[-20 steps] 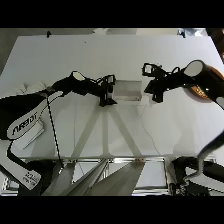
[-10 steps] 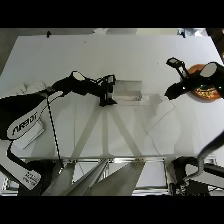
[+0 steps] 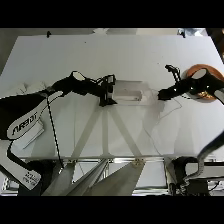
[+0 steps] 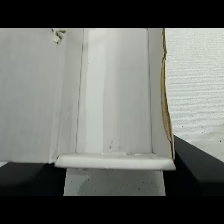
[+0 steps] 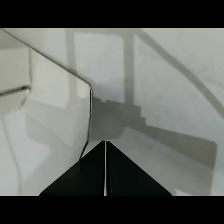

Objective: Fold the box and place the chain.

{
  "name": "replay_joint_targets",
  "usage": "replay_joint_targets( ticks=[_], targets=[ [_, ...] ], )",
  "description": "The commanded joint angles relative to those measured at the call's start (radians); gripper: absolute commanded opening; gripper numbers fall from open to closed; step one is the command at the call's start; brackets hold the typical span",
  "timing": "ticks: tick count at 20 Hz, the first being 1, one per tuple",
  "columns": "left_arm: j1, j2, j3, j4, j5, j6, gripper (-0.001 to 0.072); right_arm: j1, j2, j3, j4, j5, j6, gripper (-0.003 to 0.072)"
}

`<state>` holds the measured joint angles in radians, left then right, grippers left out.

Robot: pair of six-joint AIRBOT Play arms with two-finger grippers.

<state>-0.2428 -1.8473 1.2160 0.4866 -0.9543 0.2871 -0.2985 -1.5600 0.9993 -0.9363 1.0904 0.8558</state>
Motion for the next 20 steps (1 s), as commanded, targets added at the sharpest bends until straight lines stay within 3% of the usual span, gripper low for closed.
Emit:
replay_joint_targets(
  ticks=[1,6,9,11,15,16,20],
  targets=[
    [0.0,0.0,0.001,0.0,0.0,0.0,0.0284,0.008,-0.035,0.0,0.085,-0.023,-0.027,0.001],
    [0.0,0.0,0.001,0.0,0.0,0.0,0.0284,0.064,-0.035,0.0,0.092,-0.028,-0.027,0.0011],
    [0.0,0.0,0.001,0.0,0.0,0.0,0.0284,0.092,-0.035,0.0,0.169,-0.003,-0.071,0.0011],
    [0.0,0.0,0.001,0.001,0.0,0.0,0.0284,0.087,-0.034,0.0,0.236,0.028,-0.104,0.0081],
    [0.0,0.0,0.001,0.0,0.0,0.0,0.0284,0.053,-0.032,0.0,0.314,0.093,-0.108,0.0143],
    [0.0,0.0,0.001,0.0,0.0,0.0,0.0284,0.051,-0.032,0.0,0.317,0.107,-0.114,0.0198],
    [0.0,0.0,0.001,0.0,0.0,0.0,0.0284,0.051,-0.032,0.0,0.34,0.131,-0.132,0.02]
  ],
)
